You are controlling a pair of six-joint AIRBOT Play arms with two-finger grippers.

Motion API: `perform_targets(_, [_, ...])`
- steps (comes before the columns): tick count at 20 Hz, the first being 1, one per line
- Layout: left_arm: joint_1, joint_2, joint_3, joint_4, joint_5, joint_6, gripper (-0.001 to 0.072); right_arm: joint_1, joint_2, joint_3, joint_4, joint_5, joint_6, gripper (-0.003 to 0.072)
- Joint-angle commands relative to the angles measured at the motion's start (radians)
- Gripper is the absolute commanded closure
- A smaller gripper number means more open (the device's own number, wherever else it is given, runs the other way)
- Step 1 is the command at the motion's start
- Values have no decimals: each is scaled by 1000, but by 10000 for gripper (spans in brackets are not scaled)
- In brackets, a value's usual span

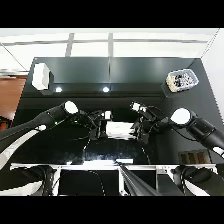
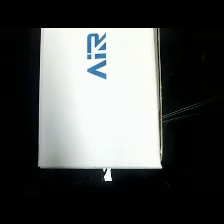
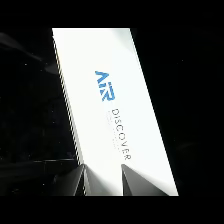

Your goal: Fold the box and place the chain.

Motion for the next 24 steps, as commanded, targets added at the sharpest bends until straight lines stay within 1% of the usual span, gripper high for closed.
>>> perform_targets(1, [0, 0, 1, -2, 2, -2, 246, -8, 10, 21, 1, 32, 84, 412])
perform_targets(2, [0, 0, 1, -2, 2, -2, 246, -24, 23, 45, 2, 55, 159, 412])
perform_targets(4, [0, 0, 1, -2, 3, -2, 246, -77, 53, 86, 3, 99, 370, 413])
perform_targets(5, [0, 0, 1, -2, 3, -2, 246, -109, 63, 88, 6, 114, 491, 413])
perform_targets(6, [0, 0, 1, -2, 3, -2, 245, -137, 62, 82, 10, 136, 665, 421])
perform_targets(7, [0, 0, 1, -2, 3, -2, 246, -151, 60, 61, 47, 157, 767, 611])
perform_targets(8, [0, 0, 1, -2, 3, -2, 246, -153, 58, 33, 107, 172, 760, 678])
perform_targets(11, [0, 0, 1, -2, 3, -2, 245, -147, 30, -44, 325, 137, 686, 676])
perform_targets(12, [0, 0, 1, -2, 3, -2, 245, -147, 16, -48, 354, 113, 682, 676])
perform_targets(15, [0, 0, 1, -2, 3, -2, 245, -117, -32, -48, 365, 34, 679, 675])
perform_targets(17, [0, 0, 1, -2, 3, -2, 246, -98, -74, -48, 359, 14, 680, 675])
perform_targets(20, [0, 0, 1, -2, 3, -2, 245, -92, -134, -48, 326, 5, 684, 675])
perform_targets(24, [0, 0, 1, -2, 3, -2, 245, -92, -179, -48, 312, -5, 692, 675])
